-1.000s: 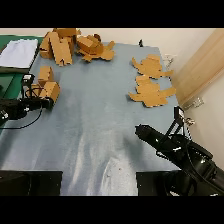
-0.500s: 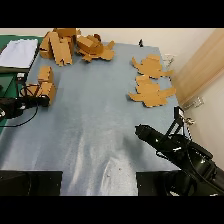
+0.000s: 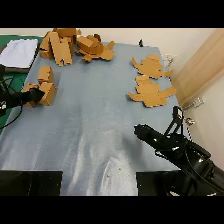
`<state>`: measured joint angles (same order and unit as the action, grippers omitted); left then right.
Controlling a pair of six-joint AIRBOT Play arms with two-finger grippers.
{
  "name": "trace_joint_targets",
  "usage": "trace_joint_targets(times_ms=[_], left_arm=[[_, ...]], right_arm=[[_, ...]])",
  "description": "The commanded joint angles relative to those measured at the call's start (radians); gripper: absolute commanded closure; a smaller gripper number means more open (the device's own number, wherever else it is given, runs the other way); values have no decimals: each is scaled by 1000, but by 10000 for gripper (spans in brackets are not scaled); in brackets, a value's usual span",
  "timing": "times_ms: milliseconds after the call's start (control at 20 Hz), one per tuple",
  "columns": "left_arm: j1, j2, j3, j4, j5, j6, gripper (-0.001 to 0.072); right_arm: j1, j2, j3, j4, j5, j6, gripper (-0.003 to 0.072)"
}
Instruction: Fold the box.
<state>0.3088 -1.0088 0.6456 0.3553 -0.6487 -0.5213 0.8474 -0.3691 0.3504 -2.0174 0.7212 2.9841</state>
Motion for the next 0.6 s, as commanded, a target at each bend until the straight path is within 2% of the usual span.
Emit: trace_joint_targets(times_ms=[0, 100, 200, 250, 300, 350, 400, 450, 500, 550], left_arm=[[-156, 80, 15, -49, -82, -23, 19], [-320, 72, 30, -68, -26, -32, 19], [-489, 41, 67, -70, 95, -49, 20], [-554, 18, 92, -69, 145, -49, 78], [-605, -9, 121, -66, 184, -49, 245], [-640, -38, 149, -67, 204, -49, 266], [-661, -69, 176, -67, 214, -54, 371], [-668, -94, 192, -67, 214, -53, 602], [-668, -115, 203, -67, 211, -53, 634], [-667, -129, 205, -68, 212, -53, 631]], right_arm=[[-19, -84, 2, -30, -74, -58, 680], [-61, -180, 13, -32, -143, -100, 680], [-122, -307, 61, -32, -238, -196, 680], [-154, -368, 99, -32, -267, -234, 680], [-186, -432, 148, -32, -284, -274, 680], [-209, -485, 195, -32, -286, -301, 680], [-231, -535, 242, -32, -286, -322, 680], [-245, -571, 278, -32, -286, -330, 681], [-256, -600, 307, -31, -286, -333, 680], [-257, -617, 324, -31, -285, -333, 681]])
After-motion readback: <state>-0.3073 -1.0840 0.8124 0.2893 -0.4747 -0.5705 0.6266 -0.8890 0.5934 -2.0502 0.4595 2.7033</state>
